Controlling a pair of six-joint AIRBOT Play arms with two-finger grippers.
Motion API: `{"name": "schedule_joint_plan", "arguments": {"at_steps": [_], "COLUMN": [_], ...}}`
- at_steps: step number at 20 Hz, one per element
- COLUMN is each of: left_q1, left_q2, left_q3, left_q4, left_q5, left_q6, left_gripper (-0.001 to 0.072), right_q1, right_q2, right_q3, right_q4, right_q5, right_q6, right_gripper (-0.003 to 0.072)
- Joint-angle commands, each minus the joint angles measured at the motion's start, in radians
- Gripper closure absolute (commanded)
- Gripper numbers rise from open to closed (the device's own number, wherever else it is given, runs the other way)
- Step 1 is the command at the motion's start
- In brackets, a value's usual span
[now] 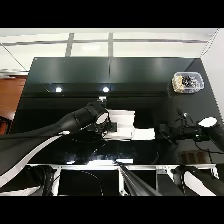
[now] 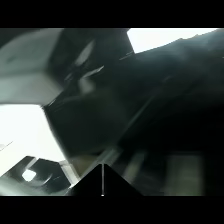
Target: Fold the box and place the chain.
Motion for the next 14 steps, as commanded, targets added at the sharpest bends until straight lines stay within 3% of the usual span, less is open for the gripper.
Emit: {"name": "schedule_joint_plan", "arguments": {"at_steps": [1, 7, 8, 9, 10, 11, 14], "left_q1": [0.000, 0.000, 0.000, 0.000, 0.000, 0.000, 0.000], "left_q2": [0.000, 0.000, 0.000, 0.000, 0.000, 0.000, 0.000], "left_q3": [0.001, 0.001, 0.001, 0.001, 0.001, 0.001, 0.001], "left_q4": [0.000, 0.000, 0.000, 0.000, 0.000, 0.000, 0.000], "left_q5": [0.000, 0.000, 0.000, 0.000, 0.000, 0.000, 0.000], "left_q6": [0.000, 0.000, 0.000, 0.000, 0.000, 0.000, 0.000], "left_gripper": [0.0680, 0.0680, 0.0680, 0.0680, 0.0680, 0.0680, 0.0680], "right_q1": [0.076, 0.137, 0.137, 0.137, 0.137, 0.137, 0.148], "right_q2": [-0.068, -0.104, -0.104, -0.104, -0.104, -0.104, -0.104], "right_q3": [-0.010, -0.001, 0.006, 0.017, 0.029, 0.043, 0.087], "right_q4": [0.175, 0.341, 0.336, 0.335, 0.335, 0.335, 0.336], "right_q5": [-0.001, -0.008, 0.001, 0.014, 0.026, 0.032, 0.046], "right_q6": [-0.127, -0.319, -0.319, -0.318, -0.318, -0.318, -0.317], "right_gripper": [0.0674, 0.0669, 0.0548, 0.0314, 0.0148, 0.0095, 0.0095]}}
